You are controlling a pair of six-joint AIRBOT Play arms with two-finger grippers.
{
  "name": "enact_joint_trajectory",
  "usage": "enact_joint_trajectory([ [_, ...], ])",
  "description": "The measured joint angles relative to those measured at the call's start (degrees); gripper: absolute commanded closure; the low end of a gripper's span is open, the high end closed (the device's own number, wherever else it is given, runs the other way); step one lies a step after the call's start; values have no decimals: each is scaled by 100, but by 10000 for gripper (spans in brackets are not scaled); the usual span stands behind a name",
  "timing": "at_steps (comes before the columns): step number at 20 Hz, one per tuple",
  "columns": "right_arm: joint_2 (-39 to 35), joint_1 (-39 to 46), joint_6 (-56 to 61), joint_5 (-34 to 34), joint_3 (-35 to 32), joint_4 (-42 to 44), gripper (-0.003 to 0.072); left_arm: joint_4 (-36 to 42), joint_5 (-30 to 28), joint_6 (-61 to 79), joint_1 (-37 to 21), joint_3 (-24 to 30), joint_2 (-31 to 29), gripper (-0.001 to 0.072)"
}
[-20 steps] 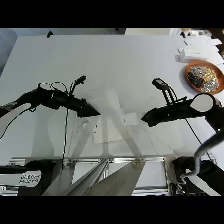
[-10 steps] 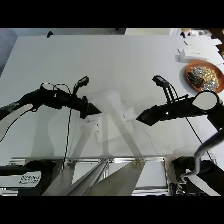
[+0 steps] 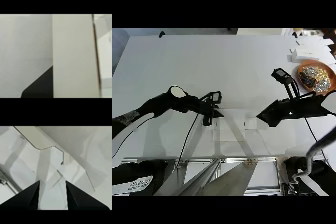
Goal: Fold the box and place the chain.
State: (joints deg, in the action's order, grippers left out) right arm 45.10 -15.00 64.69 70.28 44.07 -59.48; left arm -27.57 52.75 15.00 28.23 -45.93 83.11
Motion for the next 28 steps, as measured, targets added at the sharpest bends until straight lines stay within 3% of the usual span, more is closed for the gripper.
enact_joint_trajectory([
  [8,-105,2,4,79,26,-402,327,-13,-531,400,238,0,-11,706],
  [28,-105,2,2,61,26,-457,327,219,-581,448,256,0,238,703],
])
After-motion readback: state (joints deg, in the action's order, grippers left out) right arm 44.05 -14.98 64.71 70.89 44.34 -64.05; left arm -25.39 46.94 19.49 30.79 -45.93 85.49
